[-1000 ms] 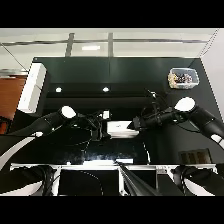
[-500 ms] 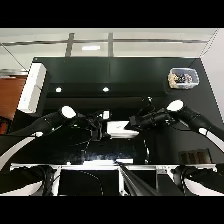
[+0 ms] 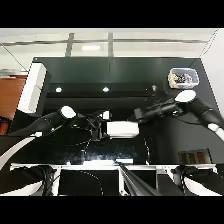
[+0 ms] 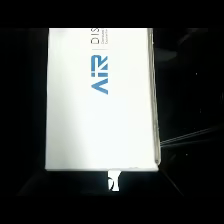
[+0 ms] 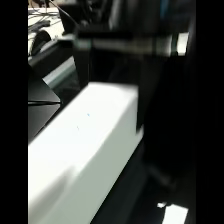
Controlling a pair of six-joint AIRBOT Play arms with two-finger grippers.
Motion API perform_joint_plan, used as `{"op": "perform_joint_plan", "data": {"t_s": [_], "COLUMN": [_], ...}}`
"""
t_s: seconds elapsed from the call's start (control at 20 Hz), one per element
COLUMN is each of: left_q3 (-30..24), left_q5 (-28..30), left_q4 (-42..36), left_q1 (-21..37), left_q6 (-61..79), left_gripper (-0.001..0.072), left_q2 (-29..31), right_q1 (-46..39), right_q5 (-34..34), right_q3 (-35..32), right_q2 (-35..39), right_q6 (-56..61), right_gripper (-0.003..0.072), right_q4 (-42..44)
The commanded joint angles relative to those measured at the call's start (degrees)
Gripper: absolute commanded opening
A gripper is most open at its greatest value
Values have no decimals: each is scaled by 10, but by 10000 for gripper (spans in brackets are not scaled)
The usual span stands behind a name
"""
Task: Fold the box and place the chain.
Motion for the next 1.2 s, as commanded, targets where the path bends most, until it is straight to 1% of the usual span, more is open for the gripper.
{"op": "perform_joint_plan", "data": {"t_s": [0.0,0.05,0.15,0.25,0.35,0.4,0.5,0.7,0.85,1.0,1.15], "left_q3": [1,1,1,4,23,40,78,152,192,202,202], "left_q5": [0,0,-11,-35,-35,-23,-20,-19,-19,-21,-22], "left_q4": [69,102,134,136,136,136,135,133,134,138,177], "left_q1": [2,6,17,22,11,0,-29,-97,-132,-135,-135], "left_q6": [-32,-65,-125,-151,-206,-236,-245,-263,-266,-287,-301], "left_gripper": [711,711,711,712,710,710,710,710,710,710,710], "left_q2": [26,41,72,96,100,94,74,-1,-47,-68,-71], "right_q1": [-76,-99,-140,-165,-170,-170,-170,-170,-169,-169,-169], "right_q5": [38,42,62,72,67,59,43,33,10,1,-10], "right_q3": [41,41,41,41,41,41,40,40,40,40,40], "right_q2": [75,95,119,126,126,126,126,126,126,126,126], "right_q6": [3,3,3,3,3,3,3,3,3,3,3], "right_gripper": [17,17,17,17,17,17,17,17,17,17,17], "right_q4": [7,3,-18,-43,-56,-55,-54,-54,-21,-27,-45]}}
